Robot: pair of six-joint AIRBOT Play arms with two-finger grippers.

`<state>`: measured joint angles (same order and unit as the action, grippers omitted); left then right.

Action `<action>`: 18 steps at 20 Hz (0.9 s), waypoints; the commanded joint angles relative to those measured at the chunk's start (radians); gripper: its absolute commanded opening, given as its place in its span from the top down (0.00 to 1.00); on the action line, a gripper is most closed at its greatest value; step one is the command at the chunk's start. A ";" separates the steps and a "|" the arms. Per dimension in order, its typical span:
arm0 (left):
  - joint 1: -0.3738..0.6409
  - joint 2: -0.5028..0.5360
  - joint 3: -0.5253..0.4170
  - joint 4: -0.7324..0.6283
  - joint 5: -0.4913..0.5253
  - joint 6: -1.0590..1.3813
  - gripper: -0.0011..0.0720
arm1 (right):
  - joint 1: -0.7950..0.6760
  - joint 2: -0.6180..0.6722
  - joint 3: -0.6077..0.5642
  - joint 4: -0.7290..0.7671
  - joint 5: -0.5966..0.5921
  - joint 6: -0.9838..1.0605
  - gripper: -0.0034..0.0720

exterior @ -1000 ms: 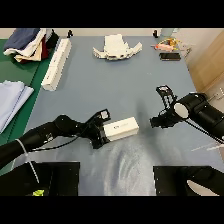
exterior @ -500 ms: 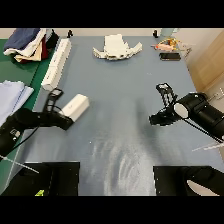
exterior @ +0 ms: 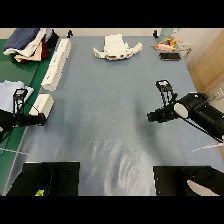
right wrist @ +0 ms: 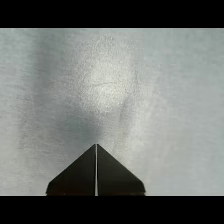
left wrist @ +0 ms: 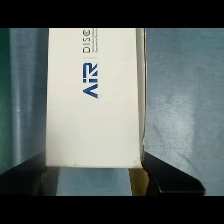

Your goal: Fold the box.

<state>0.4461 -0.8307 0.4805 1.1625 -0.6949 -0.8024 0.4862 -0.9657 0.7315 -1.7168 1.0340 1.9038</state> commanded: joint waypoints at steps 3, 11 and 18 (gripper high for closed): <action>-0.001 -0.189 0.094 -0.085 0.150 0.088 0.34 | 0.000 0.000 0.000 0.000 -0.069 0.000 0.95; -0.079 -0.461 0.263 -0.209 0.192 0.185 0.34 | 0.000 -0.001 0.000 0.009 -0.114 0.000 0.95; -0.081 -0.529 0.302 -0.244 0.214 0.215 0.34 | 0.000 -0.001 0.000 0.012 -0.120 0.001 0.95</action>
<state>0.3668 -1.3350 0.7685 0.9360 -0.4858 -0.6083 0.4866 -0.9661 0.7315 -1.7065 0.9192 1.9041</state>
